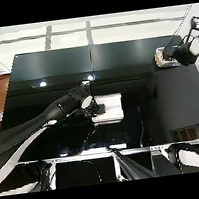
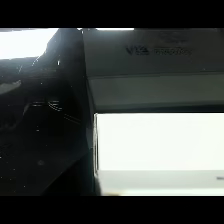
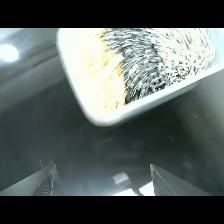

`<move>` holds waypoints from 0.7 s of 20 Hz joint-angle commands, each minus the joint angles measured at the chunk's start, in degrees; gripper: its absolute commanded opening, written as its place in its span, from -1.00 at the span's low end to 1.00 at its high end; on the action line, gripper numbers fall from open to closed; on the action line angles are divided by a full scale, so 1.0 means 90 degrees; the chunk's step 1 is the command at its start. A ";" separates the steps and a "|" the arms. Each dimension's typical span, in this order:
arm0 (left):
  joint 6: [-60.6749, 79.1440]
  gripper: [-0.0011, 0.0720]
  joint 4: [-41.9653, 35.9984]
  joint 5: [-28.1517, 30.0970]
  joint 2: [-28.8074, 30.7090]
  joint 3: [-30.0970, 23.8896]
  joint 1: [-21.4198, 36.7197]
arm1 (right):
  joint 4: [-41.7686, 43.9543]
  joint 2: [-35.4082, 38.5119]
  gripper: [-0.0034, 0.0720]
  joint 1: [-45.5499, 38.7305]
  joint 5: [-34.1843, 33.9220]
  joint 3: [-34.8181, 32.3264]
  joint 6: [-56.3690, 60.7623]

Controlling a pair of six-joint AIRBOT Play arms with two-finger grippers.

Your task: Fold the box and place the chain.

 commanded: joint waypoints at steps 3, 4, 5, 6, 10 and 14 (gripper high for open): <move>-0.0010 -0.89 0.0000 0.0005 0.0000 0.0005 0.0002 | 0.1773 -0.2521 0.78 -0.0891 0.1591 0.2803 0.0940; -0.0010 -0.89 0.0000 0.0005 0.0000 0.0005 0.0002 | 0.1848 -0.2759 0.70 -0.0891 0.1571 0.3070 0.1042; -0.0010 -0.89 0.0000 0.0002 0.0000 0.0005 0.0002 | 0.1950 -0.2936 0.63 -0.0891 0.1523 0.3242 0.1122; -0.0010 -0.90 0.0000 0.0000 0.0000 0.0005 0.0002 | 0.2081 -0.3060 0.63 -0.0891 0.1370 0.3315 0.1146; -0.0010 -0.89 0.0000 0.0002 0.0000 0.0005 0.0002 | 0.2188 -0.3334 0.63 -0.0889 0.1270 0.3315 0.1212; -0.0010 -0.89 -0.0002 0.0005 0.0000 0.0005 0.0002 | 0.2429 -0.3502 0.63 -0.0877 0.1265 0.3315 0.1175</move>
